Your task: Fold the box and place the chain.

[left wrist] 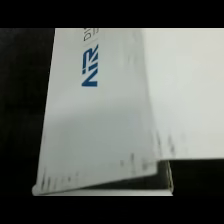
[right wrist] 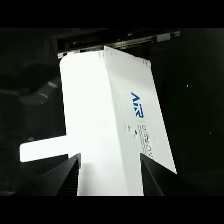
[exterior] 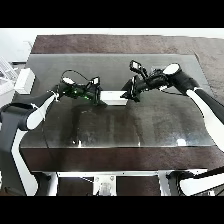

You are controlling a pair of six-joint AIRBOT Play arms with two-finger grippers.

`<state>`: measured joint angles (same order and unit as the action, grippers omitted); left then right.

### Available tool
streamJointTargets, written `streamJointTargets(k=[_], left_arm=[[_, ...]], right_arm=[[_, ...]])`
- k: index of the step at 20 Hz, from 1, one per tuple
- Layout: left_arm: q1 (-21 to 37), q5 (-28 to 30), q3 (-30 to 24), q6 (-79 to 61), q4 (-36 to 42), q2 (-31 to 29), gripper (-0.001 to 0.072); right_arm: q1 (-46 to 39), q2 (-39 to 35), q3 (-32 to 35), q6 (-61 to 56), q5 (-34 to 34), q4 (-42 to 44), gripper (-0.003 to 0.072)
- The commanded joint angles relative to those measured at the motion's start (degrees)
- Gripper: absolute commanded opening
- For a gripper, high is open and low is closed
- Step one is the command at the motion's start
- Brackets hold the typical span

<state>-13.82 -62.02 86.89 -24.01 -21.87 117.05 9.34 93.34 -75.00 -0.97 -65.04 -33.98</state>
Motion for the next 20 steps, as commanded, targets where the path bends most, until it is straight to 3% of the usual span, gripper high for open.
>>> streamJointTargets(k=[1,10,20], left_arm=[[0.04,0.02,0.00,-0.02,0.00,-0.04,0.0472],[0.04,0.02,0.00,-0.02,0.00,-0.04,0.0472],[0.04,0.02,0.00,0.00,0.00,-0.04,0.0472]], right_arm=[[1.38,-0.20,5.70,9.88,8.00,8.46,0.0469],[2.49,0.72,7.82,17.79,13.25,8.68,0.0468],[2.71,1.07,7.08,21.20,14.69,8.96,0.0435]])
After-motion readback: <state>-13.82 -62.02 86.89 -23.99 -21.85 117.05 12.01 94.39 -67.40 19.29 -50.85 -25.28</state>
